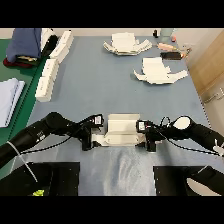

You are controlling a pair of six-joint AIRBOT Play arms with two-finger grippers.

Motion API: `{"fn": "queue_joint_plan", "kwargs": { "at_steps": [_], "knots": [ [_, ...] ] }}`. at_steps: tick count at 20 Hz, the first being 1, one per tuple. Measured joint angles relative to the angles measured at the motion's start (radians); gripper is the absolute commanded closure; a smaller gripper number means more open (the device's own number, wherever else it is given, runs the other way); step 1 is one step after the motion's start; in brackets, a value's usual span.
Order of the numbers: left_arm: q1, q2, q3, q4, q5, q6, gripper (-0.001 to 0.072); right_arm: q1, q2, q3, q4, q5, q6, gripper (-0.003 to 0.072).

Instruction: Fold the box.

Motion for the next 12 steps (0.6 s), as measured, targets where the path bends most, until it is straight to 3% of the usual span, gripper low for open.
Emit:
{"fn": "queue_joint_plan", "kwargs": {
  "at_steps": [6,7,8,12],
  "knots": [
    [-0.072,-0.068,-0.007,-0.078,0.089,0.071,0.0094,0.0,0.0,0.0,0.0,0.0,0.0,0.0104],
    [-0.081,-0.072,-0.008,-0.087,0.094,0.076,0.0338,0.0,0.0,0.0,0.0,0.0,0.0,0.0104],
    [-0.087,-0.074,-0.008,-0.098,0.099,0.079,0.0483,0.0,0.0,0.0,0.0,0.0,0.0,0.0104],
    [-0.114,-0.085,-0.008,-0.133,0.137,0.084,0.0484,0.0,0.0,0.0,0.0,0.0,0.0,0.0104]
  ]
}}
